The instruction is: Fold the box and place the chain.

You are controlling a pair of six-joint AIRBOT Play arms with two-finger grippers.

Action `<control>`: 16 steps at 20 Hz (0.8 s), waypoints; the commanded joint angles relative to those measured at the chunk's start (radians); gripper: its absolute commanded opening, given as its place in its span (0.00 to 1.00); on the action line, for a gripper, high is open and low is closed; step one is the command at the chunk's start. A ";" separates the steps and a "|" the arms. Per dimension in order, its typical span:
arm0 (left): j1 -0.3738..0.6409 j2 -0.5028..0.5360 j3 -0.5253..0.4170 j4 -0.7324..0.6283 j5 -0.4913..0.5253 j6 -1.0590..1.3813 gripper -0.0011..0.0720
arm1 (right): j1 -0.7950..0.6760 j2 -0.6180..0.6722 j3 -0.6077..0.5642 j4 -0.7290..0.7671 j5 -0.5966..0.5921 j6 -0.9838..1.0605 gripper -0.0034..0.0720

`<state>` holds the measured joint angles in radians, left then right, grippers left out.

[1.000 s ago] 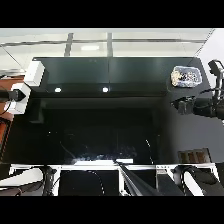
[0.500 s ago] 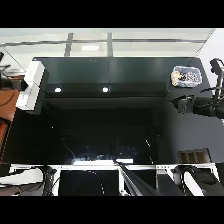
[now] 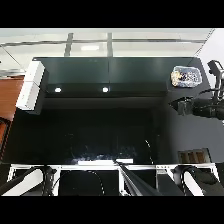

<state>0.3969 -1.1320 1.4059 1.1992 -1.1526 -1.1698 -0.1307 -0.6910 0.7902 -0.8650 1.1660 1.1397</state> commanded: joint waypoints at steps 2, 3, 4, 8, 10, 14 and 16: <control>-0.126 0.175 -0.157 -0.067 -0.084 -0.050 0.05 | 0.000 0.000 0.000 -0.004 -0.123 -0.084 0.06; -0.170 0.217 -0.232 -0.067 -0.052 -0.050 0.05 | 0.000 0.000 0.000 -0.010 -0.162 -0.087 0.06; -0.217 0.261 -0.317 -0.067 -0.009 -0.050 0.05 | 0.000 0.000 -0.001 -0.018 -0.199 -0.091 0.06; -0.364 0.391 -0.615 -0.063 0.181 -0.050 0.05 | 0.000 0.000 -0.080 -0.064 -0.377 -0.127 0.06; -0.391 0.427 -0.708 -0.058 0.262 -0.050 0.05 | 0.000 0.000 -0.132 -0.107 -0.461 -0.128 0.06; -0.387 0.438 -0.737 -0.055 0.336 -0.049 0.05 | 0.000 0.001 -0.136 -0.231 -0.461 -0.127 0.06; -0.387 0.437 -0.737 -0.056 0.336 -0.046 0.05 | 0.000 0.001 -0.136 -0.231 -0.461 -0.127 0.06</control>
<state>0.0185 -0.7067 0.6968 1.1416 -0.8593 -1.2190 -0.1307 -0.6910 0.6628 -1.0546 0.7288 1.0145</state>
